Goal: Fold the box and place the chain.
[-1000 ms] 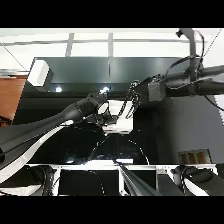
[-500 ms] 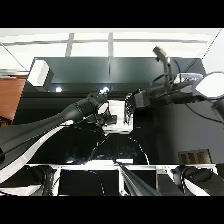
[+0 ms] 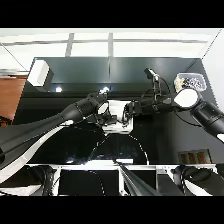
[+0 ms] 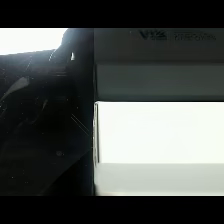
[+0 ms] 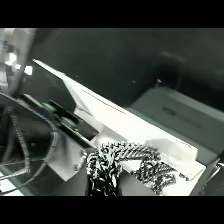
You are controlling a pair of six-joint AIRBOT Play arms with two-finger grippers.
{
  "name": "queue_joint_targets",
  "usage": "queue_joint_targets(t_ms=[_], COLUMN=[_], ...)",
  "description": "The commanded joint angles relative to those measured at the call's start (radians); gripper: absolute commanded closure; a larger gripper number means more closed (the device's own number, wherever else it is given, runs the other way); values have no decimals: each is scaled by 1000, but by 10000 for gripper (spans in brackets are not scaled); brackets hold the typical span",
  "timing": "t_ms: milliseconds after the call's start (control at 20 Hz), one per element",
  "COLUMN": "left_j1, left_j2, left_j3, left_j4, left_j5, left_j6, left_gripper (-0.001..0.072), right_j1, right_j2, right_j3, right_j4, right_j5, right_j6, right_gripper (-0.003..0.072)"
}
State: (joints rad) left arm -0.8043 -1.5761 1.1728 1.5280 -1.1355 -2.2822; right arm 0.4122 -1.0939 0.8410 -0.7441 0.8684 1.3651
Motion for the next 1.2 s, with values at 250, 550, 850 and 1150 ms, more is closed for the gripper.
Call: queue_joint_targets(t_ms=[250,550,850,1150], left_j1=[0,1,11,6], left_j2=[-1,-12,-7,101], left_j3=[1,1,43,100], left_j4=[0,1,6,92], left_j5=[1,5,-55,-116], left_j6=[0,1,-17,168], left_gripper=[680,680,591,197], right_j1=[-79,-367,-412,-412], right_j2=[24,297,358,358], right_j3=[4,14,14,12], right_j4=[-132,-464,-487,-488], right_j5=[101,341,389,366], right_j6=[23,71,70,71], right_gripper=[310,311,311,311])
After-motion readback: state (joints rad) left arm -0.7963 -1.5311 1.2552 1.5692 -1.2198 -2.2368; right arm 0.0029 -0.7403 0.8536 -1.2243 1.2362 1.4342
